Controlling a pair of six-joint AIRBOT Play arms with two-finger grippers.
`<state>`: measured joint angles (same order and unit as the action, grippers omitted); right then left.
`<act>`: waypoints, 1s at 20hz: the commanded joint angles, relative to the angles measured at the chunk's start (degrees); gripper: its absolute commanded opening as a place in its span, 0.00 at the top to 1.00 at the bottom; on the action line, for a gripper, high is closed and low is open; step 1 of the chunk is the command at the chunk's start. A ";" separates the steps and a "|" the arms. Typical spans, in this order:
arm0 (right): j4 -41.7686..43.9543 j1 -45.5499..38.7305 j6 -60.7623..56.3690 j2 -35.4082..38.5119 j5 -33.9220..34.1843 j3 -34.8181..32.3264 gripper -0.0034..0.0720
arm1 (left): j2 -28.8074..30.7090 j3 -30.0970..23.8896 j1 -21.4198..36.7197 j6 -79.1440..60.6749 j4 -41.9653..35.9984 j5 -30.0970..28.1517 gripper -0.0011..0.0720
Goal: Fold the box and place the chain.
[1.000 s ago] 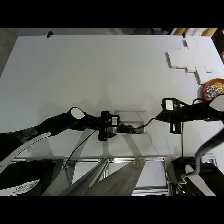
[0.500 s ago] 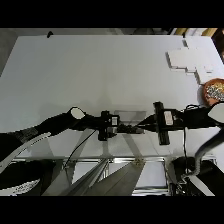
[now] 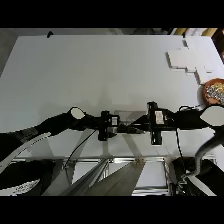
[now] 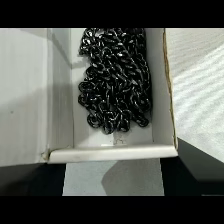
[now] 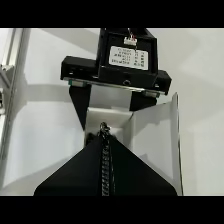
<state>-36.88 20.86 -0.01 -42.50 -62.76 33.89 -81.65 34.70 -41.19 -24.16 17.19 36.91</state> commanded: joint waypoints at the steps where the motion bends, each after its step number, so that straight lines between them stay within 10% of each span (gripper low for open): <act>1: -2.10 0.26 -0.22 -2.58 0.79 -0.11 0.93 | 0.04 0.00 0.02 0.00 0.02 -0.02 0.45; 5: -6.97 0.24 -1.70 -7.21 0.96 -0.09 0.69 | 0.04 0.00 0.02 0.00 0.02 0.00 0.45; 14: -19.87 -19.91 6.08 -3.69 -3.87 3.10 0.69 | 0.04 0.00 0.02 0.00 0.02 -0.02 0.45; 20: -27.80 -20.98 5.68 -13.97 -3.45 3.02 0.71 | 0.04 0.00 0.02 0.00 0.02 -0.02 0.45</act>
<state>-61.06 0.91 4.93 -52.10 -66.19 36.88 -81.65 34.70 -41.19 -24.14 17.21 36.91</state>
